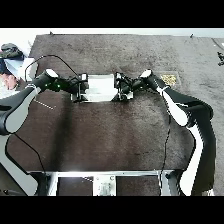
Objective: Fold the box and place the chain.
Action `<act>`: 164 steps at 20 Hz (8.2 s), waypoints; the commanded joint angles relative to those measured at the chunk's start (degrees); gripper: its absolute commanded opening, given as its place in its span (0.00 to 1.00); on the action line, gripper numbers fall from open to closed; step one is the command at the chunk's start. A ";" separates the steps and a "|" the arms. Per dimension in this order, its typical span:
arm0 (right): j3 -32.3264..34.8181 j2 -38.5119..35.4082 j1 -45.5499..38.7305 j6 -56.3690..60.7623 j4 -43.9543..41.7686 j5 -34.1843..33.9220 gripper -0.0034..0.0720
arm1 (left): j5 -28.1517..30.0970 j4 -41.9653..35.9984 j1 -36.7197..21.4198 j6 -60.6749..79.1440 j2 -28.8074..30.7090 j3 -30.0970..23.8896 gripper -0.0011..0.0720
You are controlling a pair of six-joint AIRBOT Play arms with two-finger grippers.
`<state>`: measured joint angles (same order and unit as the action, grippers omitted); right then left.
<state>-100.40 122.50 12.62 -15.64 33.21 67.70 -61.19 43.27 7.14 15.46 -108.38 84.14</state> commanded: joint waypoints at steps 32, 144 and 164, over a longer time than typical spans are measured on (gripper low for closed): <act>-0.07 0.02 0.04 0.02 -0.02 0.00 0.74 | 0.07 -15.91 0.44 3.72 -3.54 -1.42 0.33; -0.07 0.02 0.04 0.02 -0.02 0.00 0.74 | 6.38 14.73 7.93 -100.96 6.32 0.74 0.59; -0.07 0.02 0.04 0.02 -0.02 0.00 0.74 | -6.82 48.52 18.78 -130.99 -2.69 15.04 0.49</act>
<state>-100.40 122.50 12.69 -15.64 33.12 67.70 -67.61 89.82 25.36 -113.67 -110.06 98.87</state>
